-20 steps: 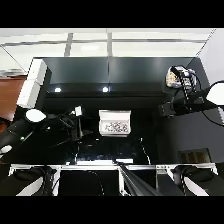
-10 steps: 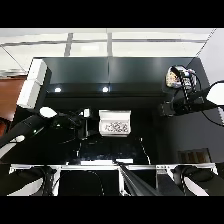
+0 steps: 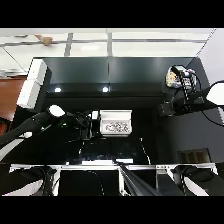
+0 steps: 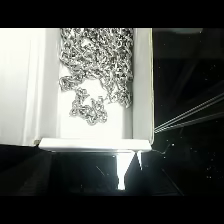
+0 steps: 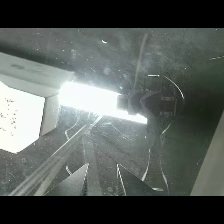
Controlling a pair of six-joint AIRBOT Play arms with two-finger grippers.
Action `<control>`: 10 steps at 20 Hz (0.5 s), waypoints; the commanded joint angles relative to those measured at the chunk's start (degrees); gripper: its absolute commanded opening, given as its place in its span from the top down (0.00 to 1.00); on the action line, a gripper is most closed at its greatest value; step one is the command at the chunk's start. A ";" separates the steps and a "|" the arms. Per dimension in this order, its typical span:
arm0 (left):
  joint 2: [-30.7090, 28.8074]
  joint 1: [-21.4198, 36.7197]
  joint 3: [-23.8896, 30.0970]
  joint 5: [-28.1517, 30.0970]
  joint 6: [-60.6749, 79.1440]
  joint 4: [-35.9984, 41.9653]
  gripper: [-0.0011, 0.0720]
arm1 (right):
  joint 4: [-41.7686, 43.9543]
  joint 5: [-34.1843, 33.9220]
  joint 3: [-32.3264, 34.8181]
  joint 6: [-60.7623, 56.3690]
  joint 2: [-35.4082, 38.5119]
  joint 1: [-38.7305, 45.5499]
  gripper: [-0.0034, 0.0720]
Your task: Fold the box and place the chain.
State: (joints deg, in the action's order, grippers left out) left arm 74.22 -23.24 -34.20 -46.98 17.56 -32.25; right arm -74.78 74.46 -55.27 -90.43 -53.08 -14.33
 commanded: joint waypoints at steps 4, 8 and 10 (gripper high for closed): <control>0.39 -0.31 -0.48 0.50 -0.79 -0.31 0.01 | 0.00 -0.74 0.00 0.00 0.02 0.02 0.66; 1.95 -0.90 -2.32 0.57 -1.68 -0.37 0.01 | 0.02 -1.36 0.00 -0.02 0.02 0.02 0.66; 1.95 -1.42 -2.34 0.96 -1.64 -0.44 0.01 | 0.02 -1.40 0.00 0.00 0.02 0.02 0.66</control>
State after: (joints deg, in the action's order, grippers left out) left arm 75.72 -24.14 -36.03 -46.44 16.12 -32.60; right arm -74.78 73.34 -55.27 -90.43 -53.08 -14.33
